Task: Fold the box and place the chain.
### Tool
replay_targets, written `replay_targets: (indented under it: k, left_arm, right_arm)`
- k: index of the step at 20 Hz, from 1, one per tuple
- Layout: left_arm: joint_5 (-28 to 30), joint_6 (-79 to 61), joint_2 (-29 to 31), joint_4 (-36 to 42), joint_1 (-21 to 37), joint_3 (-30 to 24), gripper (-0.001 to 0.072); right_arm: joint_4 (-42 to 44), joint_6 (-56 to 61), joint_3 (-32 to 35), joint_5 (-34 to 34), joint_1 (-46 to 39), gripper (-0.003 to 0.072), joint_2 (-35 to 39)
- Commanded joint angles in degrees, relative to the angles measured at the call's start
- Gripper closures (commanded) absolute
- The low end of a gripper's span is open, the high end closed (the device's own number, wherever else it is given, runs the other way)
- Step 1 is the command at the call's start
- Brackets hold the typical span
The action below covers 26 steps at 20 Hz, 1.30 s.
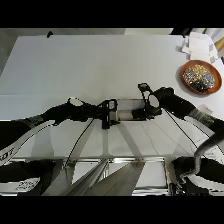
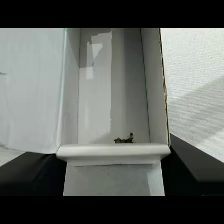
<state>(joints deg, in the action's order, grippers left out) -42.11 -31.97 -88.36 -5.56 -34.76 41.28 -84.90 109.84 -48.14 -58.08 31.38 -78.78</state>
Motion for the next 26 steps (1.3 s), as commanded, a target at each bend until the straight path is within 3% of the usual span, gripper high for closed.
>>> replay_targets:
  k: [1, 2, 4, 8, 10, 11, 19, 22, 26]
  left_arm:
    - [-0.11, 0.02, -0.02, -0.04, 0.04, 0.04, 0.0679]
    - [-0.11, 0.02, -0.02, -0.02, 0.04, 0.04, 0.0679]
    - [-0.11, 0.02, -0.02, -0.02, 0.04, 0.04, 0.0679]
    - [-0.11, 0.02, -0.02, -0.02, 0.04, 0.04, 0.0679]
    - [-0.11, 0.02, -0.02, -0.04, 0.04, 0.04, 0.0679]
    - [-0.11, 0.02, -0.02, -0.02, 0.04, 0.04, 0.0679]
    - [-0.11, 0.02, -0.02, -0.02, 0.02, 0.04, 0.0679]
    - [-0.11, 0.02, -0.02, -0.02, 0.02, 0.04, 0.0679]
    - [-0.11, 0.02, -0.02, -0.02, 0.04, 0.04, 0.0679]
  right_arm:
    - [-0.39, 1.18, 0.0, 0.22, 0.0, 0.0487, -0.5]
    - [-0.44, 1.18, 0.0, 0.17, 0.0, 0.0493, -0.5]
    - [-0.61, 1.09, 0.0, 0.17, 0.0, 0.0673, -0.5]
    - [-0.59, 0.7, 0.0, -0.13, 0.0, 0.0668, -0.48]
    - [-0.59, 0.72, 0.0, -0.22, 0.0, 0.0494, -0.26]
    - [-0.7, 0.72, 0.0, -0.24, 0.0, 0.0455, 0.04]
    - [-4.04, 6.32, 0.02, -0.22, 0.0, 0.0449, 2.47]
    - [-4.9, 6.34, 0.02, -0.66, 0.0, 0.0531, 2.45]
    - [-4.87, 6.32, 0.02, -0.92, 0.0, 0.0535, 1.99]
